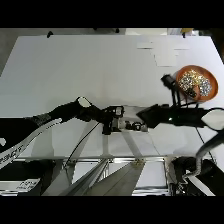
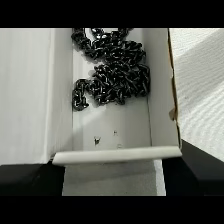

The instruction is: Fold the box and place the chain.

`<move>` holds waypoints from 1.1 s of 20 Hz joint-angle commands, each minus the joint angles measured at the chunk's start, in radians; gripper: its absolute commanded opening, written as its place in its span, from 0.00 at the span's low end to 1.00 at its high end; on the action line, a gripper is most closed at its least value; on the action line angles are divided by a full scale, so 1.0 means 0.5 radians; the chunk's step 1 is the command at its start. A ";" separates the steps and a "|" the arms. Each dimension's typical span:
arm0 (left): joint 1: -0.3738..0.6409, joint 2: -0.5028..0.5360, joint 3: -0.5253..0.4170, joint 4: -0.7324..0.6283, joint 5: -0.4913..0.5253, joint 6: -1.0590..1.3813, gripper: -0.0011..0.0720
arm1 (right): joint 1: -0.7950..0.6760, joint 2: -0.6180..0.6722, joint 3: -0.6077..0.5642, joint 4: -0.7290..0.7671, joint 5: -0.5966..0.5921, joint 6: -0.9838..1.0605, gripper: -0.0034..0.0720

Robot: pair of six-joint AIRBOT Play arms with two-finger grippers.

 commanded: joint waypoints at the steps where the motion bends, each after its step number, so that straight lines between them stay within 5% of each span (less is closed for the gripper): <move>1: 0.001 0.002 0.002 0.001 0.000 0.000 0.20 | -0.260 -0.032 0.395 -0.193 0.075 -0.004 0.24; 7: 0.001 0.002 0.002 0.001 0.000 0.000 0.20 | -0.576 -0.347 0.420 -1.063 0.142 0.466 0.36; 10: 0.001 0.002 0.002 0.001 0.001 0.000 0.20 | -0.575 -0.588 0.331 -1.209 0.076 0.562 0.68; 22: 0.001 0.002 0.002 0.001 -0.001 0.001 0.20 | -0.575 -1.080 0.172 -1.352 -0.026 0.720 0.56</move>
